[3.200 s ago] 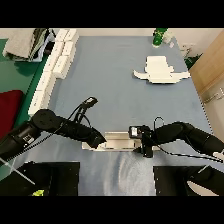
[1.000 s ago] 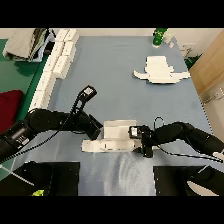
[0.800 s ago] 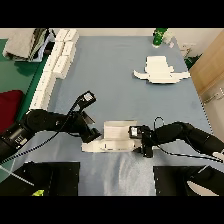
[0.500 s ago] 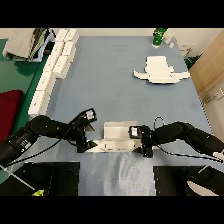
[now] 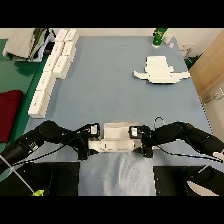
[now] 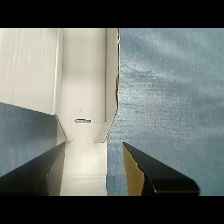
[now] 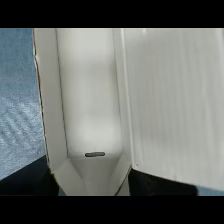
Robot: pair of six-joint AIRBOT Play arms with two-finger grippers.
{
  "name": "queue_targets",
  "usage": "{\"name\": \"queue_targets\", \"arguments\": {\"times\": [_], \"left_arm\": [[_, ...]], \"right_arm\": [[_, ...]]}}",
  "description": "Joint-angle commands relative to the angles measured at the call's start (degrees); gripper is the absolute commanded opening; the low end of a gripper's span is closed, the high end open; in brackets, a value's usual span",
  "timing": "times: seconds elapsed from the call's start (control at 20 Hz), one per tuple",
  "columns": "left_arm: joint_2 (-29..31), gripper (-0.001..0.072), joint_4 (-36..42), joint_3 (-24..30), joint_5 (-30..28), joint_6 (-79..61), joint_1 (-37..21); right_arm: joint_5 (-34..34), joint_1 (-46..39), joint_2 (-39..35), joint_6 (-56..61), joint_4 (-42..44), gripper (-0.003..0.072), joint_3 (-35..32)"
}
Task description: Fold the box.
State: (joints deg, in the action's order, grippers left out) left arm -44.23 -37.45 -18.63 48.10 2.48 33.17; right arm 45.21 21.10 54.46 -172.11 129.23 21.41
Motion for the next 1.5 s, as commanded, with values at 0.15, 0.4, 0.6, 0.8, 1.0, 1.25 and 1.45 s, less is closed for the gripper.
{"name": "queue_targets", "arguments": {"times": [0.15, 0.4, 0.6, 0.8, 1.0, 1.25, 1.45], "left_arm": [[-5.3, 0.0242, 4.9, 0.0, -5.7, -6.2, 3.4], [-5.3, 0.0061, 7.1, 0.0, -9.6, -6.3, 4.7], [-5.7, 0.0054, 10.5, 0.0, -10.7, -7.6, 4.9], [-6.9, 0.0053, 17.3, 0.0, -12.6, -12.6, 7.3], [-8.0, 0.0057, 17.3, 0.0, -12.6, -12.6, 7.6], [-8.8, 0.061, 17.9, 0.1, -12.7, -11.7, 7.6], [-8.8, 0.0609, 17.9, 0.1, -12.6, -11.7, 7.6]], "right_arm": [[-0.1, 0.0, 0.0, 0.0, 0.0, 0.0514, 0.0], [-0.1, 0.0, 0.0, 0.0, 0.0, 0.0514, 0.0], [-0.1, 0.0, 0.0, 0.0, 0.0, 0.0513, 0.0], [-0.1, 0.0, 0.0, 0.0, 0.0, 0.0514, 0.0], [-0.1, 0.0, 0.0, 0.0, 0.0, 0.0514, 0.0], [-0.1, 0.0, 0.0, 0.0, 0.0, 0.0514, 0.0], [-0.1, 0.0, 0.0, 0.0, 0.0, 0.0514, 0.0]]}}
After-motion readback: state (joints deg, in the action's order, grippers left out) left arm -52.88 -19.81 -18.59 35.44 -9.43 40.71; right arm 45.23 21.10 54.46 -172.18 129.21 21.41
